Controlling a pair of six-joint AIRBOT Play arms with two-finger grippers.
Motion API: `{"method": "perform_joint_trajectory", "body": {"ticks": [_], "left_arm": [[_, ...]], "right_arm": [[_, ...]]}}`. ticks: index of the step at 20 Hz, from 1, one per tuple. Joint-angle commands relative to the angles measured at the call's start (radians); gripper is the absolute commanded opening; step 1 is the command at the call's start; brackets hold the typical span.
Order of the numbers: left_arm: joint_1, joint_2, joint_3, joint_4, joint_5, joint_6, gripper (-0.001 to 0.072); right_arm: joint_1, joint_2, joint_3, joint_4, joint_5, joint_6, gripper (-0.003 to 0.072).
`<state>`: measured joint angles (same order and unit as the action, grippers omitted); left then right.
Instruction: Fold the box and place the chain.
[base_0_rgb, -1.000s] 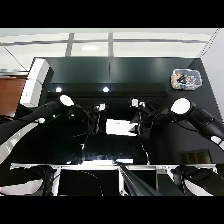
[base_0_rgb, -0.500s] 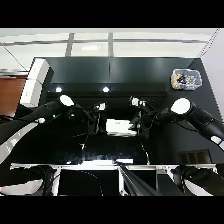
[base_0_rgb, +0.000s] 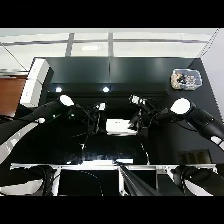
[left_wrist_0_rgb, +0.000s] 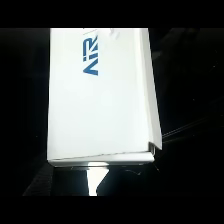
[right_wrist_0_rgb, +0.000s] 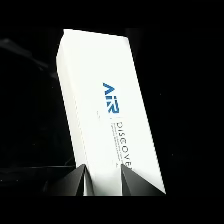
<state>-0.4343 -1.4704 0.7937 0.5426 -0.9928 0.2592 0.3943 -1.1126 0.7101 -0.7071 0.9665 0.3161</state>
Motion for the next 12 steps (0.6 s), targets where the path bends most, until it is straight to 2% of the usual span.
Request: {"method": "perform_joint_trajectory", "body": {"ticks": [1,9,11,12], "left_arm": [[-0.001,-0.001,0.001,0.001,-0.002,0.001,0.0483],[-0.001,-0.001,0.001,0.001,-0.002,0.001,0.0483],[-0.001,-0.001,0.001,0.001,-0.002,0.001,0.0483],[-0.001,-0.001,0.001,0.001,-0.002,0.001,0.0483]], "right_arm": [[0.001,0.001,0.0,0.0,-0.037,0.009,0.024],[0.001,0.001,0.0,-0.001,0.027,-0.006,0.0245],[0.001,0.001,0.0,-0.001,0.012,-0.023,0.0385],[0.001,0.001,0.0,-0.001,0.008,-0.026,0.0392]]}}
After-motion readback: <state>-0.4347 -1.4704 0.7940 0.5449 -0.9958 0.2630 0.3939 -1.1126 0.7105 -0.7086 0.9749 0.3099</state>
